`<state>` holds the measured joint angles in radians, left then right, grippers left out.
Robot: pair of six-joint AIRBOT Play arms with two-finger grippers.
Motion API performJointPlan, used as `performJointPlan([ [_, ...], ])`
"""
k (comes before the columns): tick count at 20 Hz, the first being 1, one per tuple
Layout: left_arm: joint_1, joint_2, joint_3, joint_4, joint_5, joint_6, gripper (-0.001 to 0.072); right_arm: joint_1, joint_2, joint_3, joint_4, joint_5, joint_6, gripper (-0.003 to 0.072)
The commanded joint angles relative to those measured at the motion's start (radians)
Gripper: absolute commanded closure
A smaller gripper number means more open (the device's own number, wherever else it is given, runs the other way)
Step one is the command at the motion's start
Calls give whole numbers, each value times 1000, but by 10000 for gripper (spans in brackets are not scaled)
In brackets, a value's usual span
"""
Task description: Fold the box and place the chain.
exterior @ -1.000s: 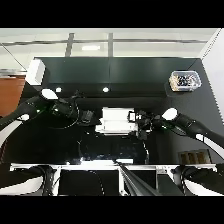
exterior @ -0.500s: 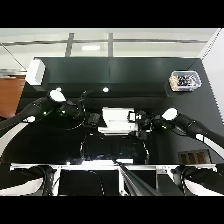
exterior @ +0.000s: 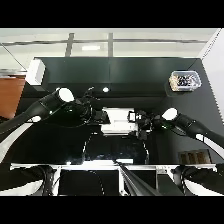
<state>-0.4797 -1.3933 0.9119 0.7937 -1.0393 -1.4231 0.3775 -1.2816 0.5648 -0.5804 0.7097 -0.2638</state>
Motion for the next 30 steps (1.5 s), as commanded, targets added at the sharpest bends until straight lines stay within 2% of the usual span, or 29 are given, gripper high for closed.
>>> performJointPlan([
  [1, -45, 0, 31, 68, 32, -77, 182, 1, -1, 0, 0, 0, 1, 551],
  [2, -55, 0, 39, 109, 32, -120, 213, 1, -1, 0, 0, 0, 1, 551],
  [5, -87, 0, 56, 243, 32, -238, 213, 1, -1, 0, 0, 0, 1, 551],
  [9, -136, 0, 57, 344, 48, -360, 213, 1, -1, 0, 0, 0, 1, 551],
  [14, -233, -9, 64, 579, 84, -570, 213, 1, -1, 0, 0, 0, 1, 551],
  [21, -321, -98, 184, 735, -53, -756, 213, 0, -1, 0, 0, -1, 1, 551],
  [30, -342, -115, 188, 740, -58, -880, 228, 1, -1, 0, 0, 0, 1, 551],
])
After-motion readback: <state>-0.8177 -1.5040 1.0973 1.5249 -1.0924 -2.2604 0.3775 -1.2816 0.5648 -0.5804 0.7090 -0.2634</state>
